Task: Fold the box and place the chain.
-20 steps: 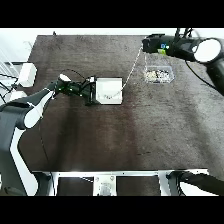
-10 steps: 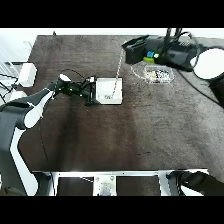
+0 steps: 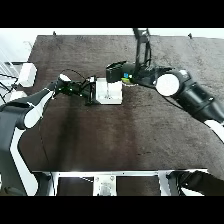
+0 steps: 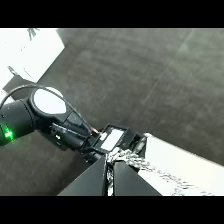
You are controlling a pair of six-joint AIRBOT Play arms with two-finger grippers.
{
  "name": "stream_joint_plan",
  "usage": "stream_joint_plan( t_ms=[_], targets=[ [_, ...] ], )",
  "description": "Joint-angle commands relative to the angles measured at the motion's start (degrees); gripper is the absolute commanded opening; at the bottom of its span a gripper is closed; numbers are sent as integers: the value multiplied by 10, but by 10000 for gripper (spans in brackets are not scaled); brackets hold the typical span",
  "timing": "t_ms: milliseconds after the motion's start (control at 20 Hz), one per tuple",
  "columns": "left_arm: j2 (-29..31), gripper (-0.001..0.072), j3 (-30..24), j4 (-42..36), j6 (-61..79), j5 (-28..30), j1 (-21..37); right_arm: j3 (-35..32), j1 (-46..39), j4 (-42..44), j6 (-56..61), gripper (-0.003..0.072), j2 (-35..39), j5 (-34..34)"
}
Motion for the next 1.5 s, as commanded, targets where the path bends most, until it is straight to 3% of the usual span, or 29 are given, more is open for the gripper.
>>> stream_joint_plan(
  t_ms=[0,200,450,650,750,800,1000,1050,1100,1300,1450],
  targets=[
    [0,525,0,0,0,0,1,-6,19,-2,18,10,-41,-28],
    [0,525,0,0,0,0,1,-6,19,-2,31,11,-103,-31],
    [0,525,0,0,0,0,1,-12,-5,-2,33,11,-214,-94],
    [0,525,0,0,0,0,1,-12,-12,-1,39,22,-255,-99],
    [0,525,0,0,0,0,1,-12,-19,-2,39,304,-250,-95],
    [0,525,0,0,0,0,1,-12,-25,-2,39,335,-238,-90],
    [0,525,0,0,-1,0,1,-12,-78,-46,30,341,-152,-52],
    [0,525,0,0,-1,0,1,-12,-101,-47,30,494,-135,-25],
    [0,525,0,0,-1,0,1,-12,-118,-45,30,580,-123,3],
    [0,525,0,0,-1,0,1,-12,-127,-45,13,579,-114,72],
    [0,525,0,0,-1,0,1,-38,-143,-80,6,579,-114,52]
  ],
)
